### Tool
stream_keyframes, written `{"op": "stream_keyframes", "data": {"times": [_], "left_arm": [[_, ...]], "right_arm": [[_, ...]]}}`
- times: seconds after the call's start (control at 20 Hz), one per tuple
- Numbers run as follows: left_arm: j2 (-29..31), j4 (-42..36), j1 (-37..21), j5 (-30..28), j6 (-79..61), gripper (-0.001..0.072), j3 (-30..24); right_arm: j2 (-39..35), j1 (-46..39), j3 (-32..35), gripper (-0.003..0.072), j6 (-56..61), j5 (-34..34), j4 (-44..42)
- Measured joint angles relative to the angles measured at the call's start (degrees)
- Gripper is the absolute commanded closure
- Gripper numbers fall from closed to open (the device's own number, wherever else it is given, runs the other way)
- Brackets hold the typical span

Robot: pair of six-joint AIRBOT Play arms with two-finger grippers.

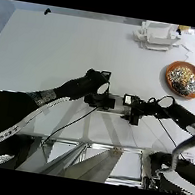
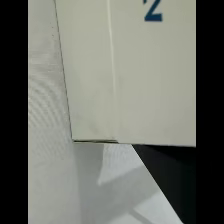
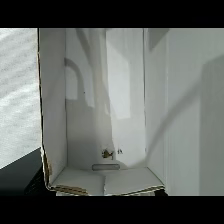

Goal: Fold the box and place the chain.

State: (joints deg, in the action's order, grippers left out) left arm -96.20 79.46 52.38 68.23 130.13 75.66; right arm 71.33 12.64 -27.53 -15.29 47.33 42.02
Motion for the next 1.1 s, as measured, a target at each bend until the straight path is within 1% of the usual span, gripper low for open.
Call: {"op": "stream_keyframes", "data": {"times": [0.15, 0.2, 0.3, 0.35, 0.4, 0.45, 0.5, 0.7, 0.75, 0.8, 0.85, 1.0, 1.1], "left_arm": [[-1.2, 0.55, -0.04, 1.57, 0.33, 0.0368, 1.55], [-1.55, 0.66, -0.04, 1.88, 0.55, 0.041, 1.81], [-2.05, 1.16, -0.04, 2.4, 1.33, 0.0543, 2.14], [-2.25, 1.29, -0.07, 2.69, 1.73, 0.0584, 2.21], [-2.38, 1.44, -0.09, 2.95, 1.97, 0.0597, 2.29], [-2.47, 1.51, -0.09, 3.06, 2.16, 0.0664, 2.36], [-2.56, 1.64, -0.11, 3.34, 2.34, 0.0705, 2.38], [-2.84, 1.55, -0.13, 3.3, 2.78, 0.0707, 2.49], [-2.86, 1.55, -0.13, 3.28, 2.97, 0.067, 2.49], [-2.95, 1.6, -0.11, 3.08, 3.04, 0.0559, 2.49], [-3.15, 1.57, -0.13, 2.03, 3.28, 0.0538, 2.43], [-3.04, 1.84, -0.11, 2.03, 3.34, 0.054, 2.49], [-3.04, 2.1, -0.09, 2.21, 3.37, 0.0562, 2.49]], "right_arm": [[0.0, 0.0, 0.0, 0.0307, 0.0, 0.0, 0.0], [0.0, 0.0, 0.0, 0.0307, 0.0, 0.0, 0.0], [0.0, 0.02, 0.02, 0.0307, 0.0, 0.0, 0.0], [0.0, 0.0, 0.0, 0.0307, 0.0, 0.0, 0.0], [0.0, 0.0, 0.0, 0.0307, 0.0, 0.0, -0.02], [0.0, 0.0, 0.0, 0.0307, 0.0, 0.0, 0.0], [0.0, 0.0, 0.0, 0.0307, -0.02, 0.0, 0.0], [0.0, 0.0, 0.0, 0.0307, -0.02, 0.0, 0.02], [0.0, 0.0, 0.0, 0.0307, -0.02, 0.0, 0.02], [0.0, 0.0, 0.0, 0.0307, -0.02, 0.0, 0.02], [0.0, 0.0, 0.0, 0.0307, 0.0, 0.0, 0.0], [0.0, 0.0, 0.0, 0.0307, 0.02, 0.0, -0.02], [0.0, 0.0, 0.0, 0.0307, 0.02, 0.0, -0.02]]}}
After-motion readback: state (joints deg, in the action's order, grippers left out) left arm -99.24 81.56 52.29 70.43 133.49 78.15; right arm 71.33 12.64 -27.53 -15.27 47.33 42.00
